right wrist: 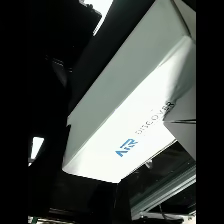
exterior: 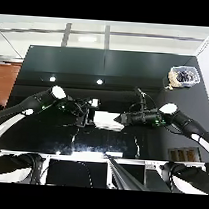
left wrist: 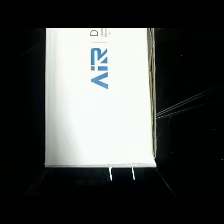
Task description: Fold the box and place the chain.
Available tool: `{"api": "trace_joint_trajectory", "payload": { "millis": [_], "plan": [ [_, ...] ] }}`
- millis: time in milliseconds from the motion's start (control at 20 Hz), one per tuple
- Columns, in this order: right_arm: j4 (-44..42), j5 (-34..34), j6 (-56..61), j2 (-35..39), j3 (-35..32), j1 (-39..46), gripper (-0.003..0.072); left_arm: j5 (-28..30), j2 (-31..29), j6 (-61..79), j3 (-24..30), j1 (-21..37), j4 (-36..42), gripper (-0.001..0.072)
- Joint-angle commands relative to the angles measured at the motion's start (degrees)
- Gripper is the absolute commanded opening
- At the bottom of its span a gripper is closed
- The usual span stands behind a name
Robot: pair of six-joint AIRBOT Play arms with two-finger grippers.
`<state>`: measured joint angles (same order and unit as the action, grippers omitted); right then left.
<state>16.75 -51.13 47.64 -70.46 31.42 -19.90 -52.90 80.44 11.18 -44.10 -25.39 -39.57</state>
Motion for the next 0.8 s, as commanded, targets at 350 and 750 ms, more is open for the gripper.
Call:
{"api": "trace_joint_trajectory", "payload": {
  "millis": [350,750],
  "plan": [
    [4.3,-19.6,1.5,10.6,6.6,11.6,0.0022,0.0,-2.9,-1.8,0.0,0.2,-0.5,0.0719],
    [17.7,-21.0,7.2,21.7,6.6,31.2,0.0022,-1.8,-9.7,-8.9,-1.2,-2.7,1.7,0.0720]
  ]
}}
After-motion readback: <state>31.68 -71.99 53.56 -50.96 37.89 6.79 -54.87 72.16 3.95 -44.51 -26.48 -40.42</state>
